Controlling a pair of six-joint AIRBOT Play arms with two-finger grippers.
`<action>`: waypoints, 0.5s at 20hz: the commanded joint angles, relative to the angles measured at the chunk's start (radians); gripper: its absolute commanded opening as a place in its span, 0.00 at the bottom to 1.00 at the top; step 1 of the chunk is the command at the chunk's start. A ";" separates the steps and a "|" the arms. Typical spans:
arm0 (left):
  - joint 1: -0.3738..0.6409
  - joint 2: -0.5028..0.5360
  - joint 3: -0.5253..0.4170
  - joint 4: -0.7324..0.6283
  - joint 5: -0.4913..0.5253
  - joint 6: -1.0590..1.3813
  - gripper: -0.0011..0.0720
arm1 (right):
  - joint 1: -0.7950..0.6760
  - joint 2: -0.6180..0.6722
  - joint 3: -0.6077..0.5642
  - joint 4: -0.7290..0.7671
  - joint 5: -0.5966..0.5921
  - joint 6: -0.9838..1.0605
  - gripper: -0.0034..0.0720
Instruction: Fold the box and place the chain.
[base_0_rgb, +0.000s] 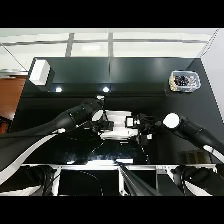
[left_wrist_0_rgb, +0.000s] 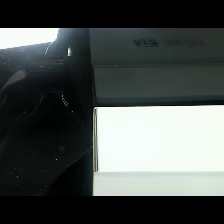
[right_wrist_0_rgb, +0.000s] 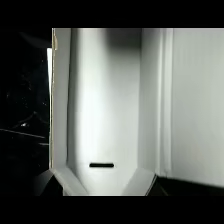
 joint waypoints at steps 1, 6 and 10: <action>0.000 0.000 0.000 -0.001 0.014 -0.001 0.05 | 0.000 0.061 0.001 -0.189 0.061 0.119 0.82; 0.000 0.000 0.000 -0.001 0.010 -0.001 0.05 | 0.000 0.059 0.000 -0.199 0.085 0.101 0.82; 0.000 0.000 0.000 0.000 0.000 -0.001 0.05 | 0.000 0.021 0.000 -0.099 0.078 -0.010 0.82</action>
